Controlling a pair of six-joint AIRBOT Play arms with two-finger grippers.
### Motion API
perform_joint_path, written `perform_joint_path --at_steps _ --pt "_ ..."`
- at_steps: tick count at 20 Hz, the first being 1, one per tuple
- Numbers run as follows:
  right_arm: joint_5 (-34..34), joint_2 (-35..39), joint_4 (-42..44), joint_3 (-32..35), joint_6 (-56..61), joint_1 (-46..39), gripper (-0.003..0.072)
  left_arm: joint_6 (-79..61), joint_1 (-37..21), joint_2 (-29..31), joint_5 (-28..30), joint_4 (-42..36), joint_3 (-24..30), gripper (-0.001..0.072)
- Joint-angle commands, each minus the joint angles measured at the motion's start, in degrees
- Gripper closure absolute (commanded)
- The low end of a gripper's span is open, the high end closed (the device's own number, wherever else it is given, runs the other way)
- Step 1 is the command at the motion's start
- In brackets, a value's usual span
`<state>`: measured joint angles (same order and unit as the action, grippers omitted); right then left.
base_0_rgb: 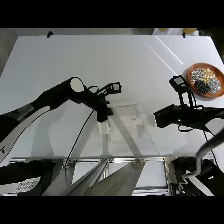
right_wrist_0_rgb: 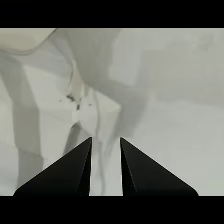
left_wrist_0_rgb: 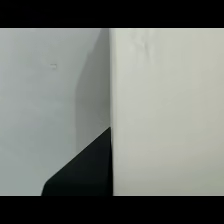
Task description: Fold the box and place the chain.
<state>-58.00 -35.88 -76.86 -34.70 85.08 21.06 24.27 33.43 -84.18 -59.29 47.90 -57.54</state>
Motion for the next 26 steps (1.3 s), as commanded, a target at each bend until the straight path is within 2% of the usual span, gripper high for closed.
perform_joint_path --at_steps 1,3,8,12,18,26 --pt "-1.49 0.02 -1.36 -0.39 -0.02 0.07 0.0485 3.96 2.14 5.84 3.06 3.28 5.31 0.0715" --pt "-1.25 0.02 -1.22 -0.39 0.0 0.07 0.0486 -0.02 1.62 6.95 6.58 1.53 8.17 0.0714" --pt "-1.11 0.02 -0.68 -0.39 0.0 0.07 0.0487 -20.15 2.82 3.17 13.64 -8.37 8.28 0.071" --pt "-1.16 0.02 -0.7 -0.39 0.0 0.07 0.0487 -20.22 4.2 -1.22 13.27 -8.24 6.71 0.0709" --pt "-1.14 0.02 -0.74 -0.37 -0.04 0.07 0.0487 -19.8 4.68 -1.33 14.34 -3.45 6.71 0.0708" --pt "-1.14 0.02 -0.96 -0.37 -0.11 0.07 0.0487 -18.23 4.94 0.17 16.04 -3.34 6.69 0.0707"
